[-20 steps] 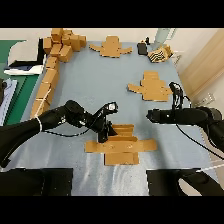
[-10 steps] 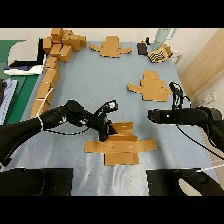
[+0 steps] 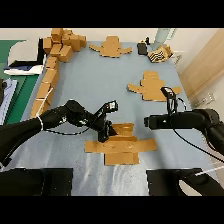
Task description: Fold the box.
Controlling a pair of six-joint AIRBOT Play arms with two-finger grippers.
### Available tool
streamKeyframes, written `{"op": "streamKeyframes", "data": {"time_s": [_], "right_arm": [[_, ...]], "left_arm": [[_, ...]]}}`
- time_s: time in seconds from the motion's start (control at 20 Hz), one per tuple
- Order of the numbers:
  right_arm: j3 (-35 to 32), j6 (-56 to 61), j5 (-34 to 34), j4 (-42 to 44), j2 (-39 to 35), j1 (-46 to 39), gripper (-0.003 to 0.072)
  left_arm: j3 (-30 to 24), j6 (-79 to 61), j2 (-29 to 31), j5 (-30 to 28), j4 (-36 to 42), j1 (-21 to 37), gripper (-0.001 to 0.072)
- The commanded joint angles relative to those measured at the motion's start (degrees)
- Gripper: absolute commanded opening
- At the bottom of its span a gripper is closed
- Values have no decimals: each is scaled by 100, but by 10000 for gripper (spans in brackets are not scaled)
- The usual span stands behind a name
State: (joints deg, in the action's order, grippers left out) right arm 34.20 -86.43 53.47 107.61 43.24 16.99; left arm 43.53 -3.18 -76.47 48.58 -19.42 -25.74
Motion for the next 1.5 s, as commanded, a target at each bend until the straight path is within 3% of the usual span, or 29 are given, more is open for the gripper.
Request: {"op": "streamKeyframes", "data": {"time_s": [0.0,0.1,0.2,0.4,0.5,0.55,0.6,0.65,1.0,1.45], "right_arm": [[0,809,461,-1060,-68,568,1],[-2,1578,953,-1801,-282,1207,1],[-105,2262,1187,-2006,-588,2120,2],[-699,3449,1196,-2033,-949,4634,2],[-922,3453,973,-2514,-879,5838,11],[-997,3445,809,-2907,-791,6253,204],[-1051,3368,697,-3464,-656,6557,593],[-1060,3161,706,-3884,-461,6723,654],[-1056,2614,463,-4859,745,6738,638],[-1003,2041,378,-3974,522,6743,635]], "left_arm": [[4,2,4,2,15,0,14],[4,2,4,-4,13,2,14],[4,2,4,-2,13,0,14],[4,2,4,-2,13,2,14],[4,2,4,2,13,0,14],[4,2,4,-4,13,0,14],[4,2,4,-15,13,2,14],[4,2,4,-13,13,2,14],[4,2,2,-11,13,0,14],[4,2,4,-2,13,0,14]]}}
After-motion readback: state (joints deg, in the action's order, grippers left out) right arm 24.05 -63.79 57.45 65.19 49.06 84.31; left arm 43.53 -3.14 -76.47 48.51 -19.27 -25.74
